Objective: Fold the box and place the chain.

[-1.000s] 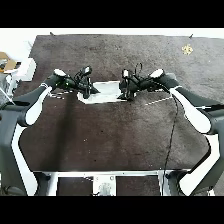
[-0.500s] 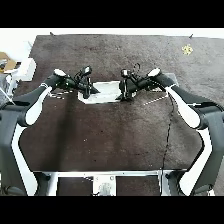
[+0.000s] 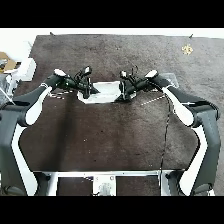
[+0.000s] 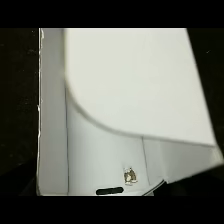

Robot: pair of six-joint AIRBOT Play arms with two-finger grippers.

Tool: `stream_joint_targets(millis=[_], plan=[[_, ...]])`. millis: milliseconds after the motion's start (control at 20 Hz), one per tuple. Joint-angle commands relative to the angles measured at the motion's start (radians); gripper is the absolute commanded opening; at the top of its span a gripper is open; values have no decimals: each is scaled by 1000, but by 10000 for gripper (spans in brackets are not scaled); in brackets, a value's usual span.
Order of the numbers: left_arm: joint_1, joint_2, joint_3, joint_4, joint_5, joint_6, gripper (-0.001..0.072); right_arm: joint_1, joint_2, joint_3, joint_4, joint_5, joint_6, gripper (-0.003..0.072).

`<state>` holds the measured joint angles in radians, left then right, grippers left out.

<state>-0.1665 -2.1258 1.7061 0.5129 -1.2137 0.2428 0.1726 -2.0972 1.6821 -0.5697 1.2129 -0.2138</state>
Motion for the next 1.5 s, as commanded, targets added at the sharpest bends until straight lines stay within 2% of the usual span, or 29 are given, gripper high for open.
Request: stream_joint_targets(millis=[0,200,250,850,900,950,1100,1150,1450], plan=[[0,-1,0,0,2,0,10,1,-12,3,-3,11,-2,614],[0,-1,0,0,2,0,10,1,-12,3,-3,10,-19,612],[0,-1,0,0,2,0,10,1,-13,3,-3,10,-22,578],[0,-1,0,0,2,0,10,10,-13,3,-2,-19,-28,576],[0,-1,0,0,2,0,10,9,-13,3,-2,-20,-28,562],[0,-1,0,0,1,0,10,9,-13,3,-2,-20,-28,511],[0,-1,0,0,2,0,10,10,-31,3,-3,-24,-29,494],[0,-1,0,0,2,0,10,10,-38,3,-3,-24,-29,439],[0,-1,0,0,1,0,10,10,-41,3,-3,-24,-29,438]])
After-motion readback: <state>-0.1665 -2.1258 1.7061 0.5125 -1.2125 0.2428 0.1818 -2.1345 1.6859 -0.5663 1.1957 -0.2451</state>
